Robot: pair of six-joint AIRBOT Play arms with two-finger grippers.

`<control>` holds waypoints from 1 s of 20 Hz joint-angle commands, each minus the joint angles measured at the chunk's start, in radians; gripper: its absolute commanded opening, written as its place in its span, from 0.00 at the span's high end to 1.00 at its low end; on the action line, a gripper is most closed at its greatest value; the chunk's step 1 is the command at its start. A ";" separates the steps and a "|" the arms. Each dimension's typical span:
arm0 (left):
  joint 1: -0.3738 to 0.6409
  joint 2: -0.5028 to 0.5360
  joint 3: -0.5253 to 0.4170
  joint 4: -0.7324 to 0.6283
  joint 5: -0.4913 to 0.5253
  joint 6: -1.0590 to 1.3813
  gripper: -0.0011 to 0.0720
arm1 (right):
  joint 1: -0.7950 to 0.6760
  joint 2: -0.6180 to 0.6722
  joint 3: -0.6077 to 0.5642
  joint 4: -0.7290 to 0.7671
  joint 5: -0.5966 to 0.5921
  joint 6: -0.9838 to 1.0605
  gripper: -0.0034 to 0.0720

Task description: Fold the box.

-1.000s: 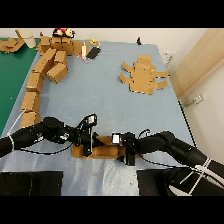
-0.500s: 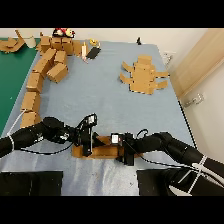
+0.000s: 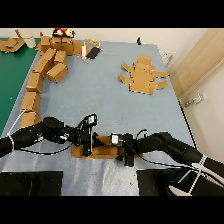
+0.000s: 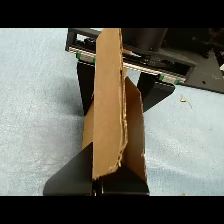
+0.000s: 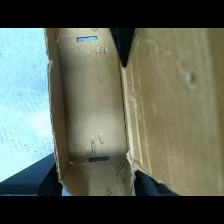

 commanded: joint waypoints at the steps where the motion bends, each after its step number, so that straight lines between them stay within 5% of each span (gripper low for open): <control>1: 0.001 0.001 0.001 0.000 0.001 0.000 0.97 | 0.001 0.000 0.000 -0.006 -0.011 0.000 0.33; 9: 0.001 0.001 0.001 0.000 0.001 0.000 0.97 | 0.001 0.000 0.000 -0.006 -0.011 0.000 0.47; 20: 0.001 0.001 0.001 0.000 0.001 0.000 0.97 | 0.001 0.000 0.001 -0.006 -0.011 0.000 0.47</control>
